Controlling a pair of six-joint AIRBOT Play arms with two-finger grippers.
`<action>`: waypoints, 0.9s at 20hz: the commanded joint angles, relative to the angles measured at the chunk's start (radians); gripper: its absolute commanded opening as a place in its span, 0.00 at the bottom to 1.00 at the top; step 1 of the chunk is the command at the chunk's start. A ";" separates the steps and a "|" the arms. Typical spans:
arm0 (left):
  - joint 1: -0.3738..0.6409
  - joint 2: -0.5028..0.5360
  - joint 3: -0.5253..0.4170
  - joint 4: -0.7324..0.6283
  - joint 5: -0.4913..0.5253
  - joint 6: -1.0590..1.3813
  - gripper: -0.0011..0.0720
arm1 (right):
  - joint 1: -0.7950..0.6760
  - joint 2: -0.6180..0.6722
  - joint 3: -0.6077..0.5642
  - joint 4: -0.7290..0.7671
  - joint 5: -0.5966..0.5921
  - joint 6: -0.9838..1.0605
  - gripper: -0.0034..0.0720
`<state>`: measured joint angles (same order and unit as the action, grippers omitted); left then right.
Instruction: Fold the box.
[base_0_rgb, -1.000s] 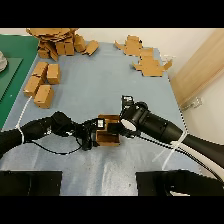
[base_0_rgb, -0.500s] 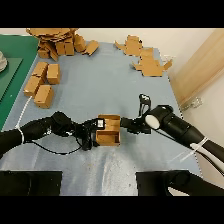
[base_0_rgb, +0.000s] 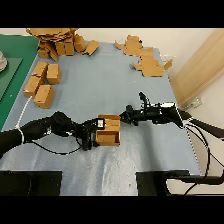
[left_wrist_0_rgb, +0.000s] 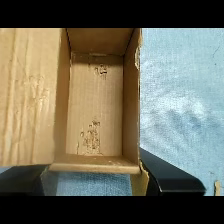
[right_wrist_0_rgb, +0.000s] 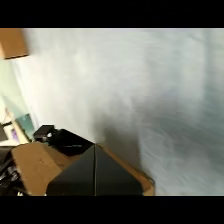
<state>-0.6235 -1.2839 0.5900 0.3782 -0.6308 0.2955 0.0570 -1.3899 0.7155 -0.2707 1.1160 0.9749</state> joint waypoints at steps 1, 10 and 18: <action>0.000 0.000 0.001 0.000 0.000 0.000 0.49 | 0.000 -0.051 0.015 0.128 0.144 -0.295 0.05; 0.001 0.000 0.001 0.000 -0.005 0.000 0.49 | 0.148 0.318 -0.168 -0.184 -0.017 -0.393 0.05; 0.000 0.000 0.001 0.000 -0.005 0.000 0.49 | 0.299 0.532 -0.219 -0.309 -0.314 -0.461 0.12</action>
<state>-0.6235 -1.2839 0.5900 0.3786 -0.6357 0.2955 0.2962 -0.8974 0.4992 -0.5232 0.8898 0.5446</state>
